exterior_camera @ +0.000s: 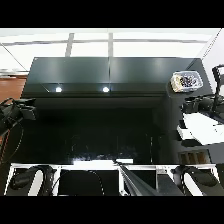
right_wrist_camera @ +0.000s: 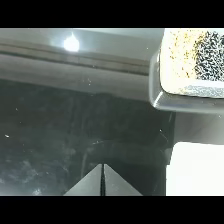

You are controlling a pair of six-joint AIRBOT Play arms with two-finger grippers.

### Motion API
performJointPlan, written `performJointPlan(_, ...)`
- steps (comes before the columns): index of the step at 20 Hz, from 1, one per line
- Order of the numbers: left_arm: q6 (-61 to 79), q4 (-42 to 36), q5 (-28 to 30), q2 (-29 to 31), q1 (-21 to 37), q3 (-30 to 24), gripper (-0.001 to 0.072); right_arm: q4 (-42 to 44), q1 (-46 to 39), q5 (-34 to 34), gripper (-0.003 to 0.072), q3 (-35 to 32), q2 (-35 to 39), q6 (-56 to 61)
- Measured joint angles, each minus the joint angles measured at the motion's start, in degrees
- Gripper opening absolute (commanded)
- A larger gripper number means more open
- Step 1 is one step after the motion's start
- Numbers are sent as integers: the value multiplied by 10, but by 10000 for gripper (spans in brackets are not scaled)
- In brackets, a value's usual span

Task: Fold the box and place the chain.

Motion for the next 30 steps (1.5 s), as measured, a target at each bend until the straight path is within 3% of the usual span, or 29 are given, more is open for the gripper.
performJointPlan(6,0,-6,5,0,0,-1,27,42,0,-93,18,0,0,0)
performJointPlan(10,-1,-100,96,-23,-4,-19,28,91,0,-142,21,0,-1,0)
performJointPlan(11,-2,-133,114,-40,-9,-23,90,98,0,-150,141,-1,-4,0)
performJointPlan(12,-1,-160,125,-63,-19,-26,316,101,0,-156,439,-3,-9,1)
performJointPlan(13,8,-184,129,-92,-35,-27,685,102,0,-163,720,-4,-19,1)
performJointPlan(16,51,-217,133,-187,-99,-19,715,93,-1,-160,720,-7,-64,4)
performJointPlan(18,58,-194,123,-241,-139,2,715,63,-6,-134,720,-1,-101,24)
performJointPlan(21,-41,-61,88,-300,-172,58,714,-76,-59,-79,720,45,-159,112)
performJointPlan(25,-228,143,31,-333,-186,119,713,-219,-233,4,720,166,-259,186)
performJointPlan(27,-275,195,15,-339,-189,132,713,-212,-332,59,720,236,-322,183)
performJointPlan(30,-309,233,2,-343,-191,141,713,-131,-451,156,720,333,-429,119)
